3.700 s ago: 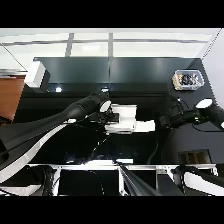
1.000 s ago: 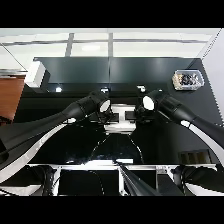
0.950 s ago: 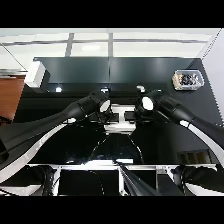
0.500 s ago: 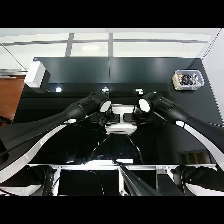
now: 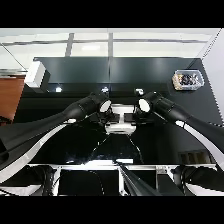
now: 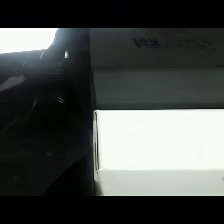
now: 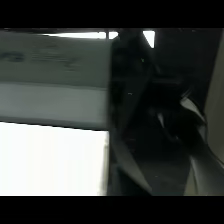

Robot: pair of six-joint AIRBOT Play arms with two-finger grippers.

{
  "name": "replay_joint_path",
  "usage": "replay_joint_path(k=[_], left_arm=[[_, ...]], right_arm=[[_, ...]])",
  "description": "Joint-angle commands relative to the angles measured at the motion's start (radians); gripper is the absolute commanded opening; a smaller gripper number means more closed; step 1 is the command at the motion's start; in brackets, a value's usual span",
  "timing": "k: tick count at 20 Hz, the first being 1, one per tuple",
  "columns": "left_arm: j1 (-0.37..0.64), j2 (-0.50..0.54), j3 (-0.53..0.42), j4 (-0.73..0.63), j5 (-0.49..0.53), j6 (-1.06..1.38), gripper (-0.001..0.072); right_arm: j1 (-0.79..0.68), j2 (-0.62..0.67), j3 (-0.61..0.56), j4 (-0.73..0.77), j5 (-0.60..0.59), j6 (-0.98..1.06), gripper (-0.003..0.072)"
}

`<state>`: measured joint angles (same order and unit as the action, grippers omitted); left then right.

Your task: Fold the box and place the chain.

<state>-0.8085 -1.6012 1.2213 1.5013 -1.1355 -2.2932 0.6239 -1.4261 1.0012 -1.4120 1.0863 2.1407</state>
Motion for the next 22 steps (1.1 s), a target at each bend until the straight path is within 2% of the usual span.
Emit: replay_joint_path(k=[1, 4, 5, 6, 7, 10, 13, 15, 17, 19, 21, 22], left_arm=[[0.001, 0.000, 0.000, 0.000, -0.003, 0.000, 0.0026], [0.001, 0.000, 0.000, 0.000, -0.003, 0.000, 0.0026], [0.001, 0.000, 0.000, 0.001, -0.003, 0.000, 0.0026], [0.001, 0.000, 0.000, 0.001, -0.003, 0.000, 0.0026], [0.001, 0.000, 0.000, 0.000, -0.003, 0.000, 0.0026], [0.001, 0.000, 0.000, 0.000, -0.003, 0.000, 0.0026], [0.001, 0.000, 0.000, 0.000, -0.003, 0.000, 0.0026], [0.001, 0.000, 0.000, 0.001, -0.003, 0.000, 0.0026], [0.001, 0.000, 0.000, 0.000, -0.009, 0.000, 0.0026], [0.001, 0.000, 0.000, 0.001, -0.030, 0.000, 0.0026], [0.001, 0.000, 0.000, 0.001, -0.046, 0.000, 0.0026], [0.001, 0.000, 0.000, 0.002, -0.053, 0.000, 0.0027]], right_arm=[[0.001, 0.000, 0.000, -0.003, 0.000, -0.002, 0.0025], [0.001, 0.000, 0.000, 0.000, -0.002, -0.002, 0.0016], [0.001, 0.001, 0.000, 0.001, -0.003, -0.002, 0.0105], [0.000, 0.004, 0.001, -0.006, -0.008, -0.003, 0.0333], [-0.001, 0.010, 0.001, -0.023, -0.010, -0.036, 0.0378], [-0.001, 0.089, 0.001, -0.047, 0.020, -0.157, 0.0378], [-0.001, 0.270, 0.001, -0.142, 0.037, -0.221, 0.0378], [-0.005, 0.402, 0.001, -0.332, 0.033, -0.224, 0.0378], [-0.036, 0.497, 0.001, -0.601, 0.006, -0.246, 0.0377], [-0.145, 0.515, 0.000, -0.760, -0.079, -0.281, 0.0377], [-0.339, 0.486, -0.013, -0.744, -0.257, -0.279, 0.0378], [-0.449, 0.450, -0.017, -0.689, -0.341, -0.273, 0.0451]])
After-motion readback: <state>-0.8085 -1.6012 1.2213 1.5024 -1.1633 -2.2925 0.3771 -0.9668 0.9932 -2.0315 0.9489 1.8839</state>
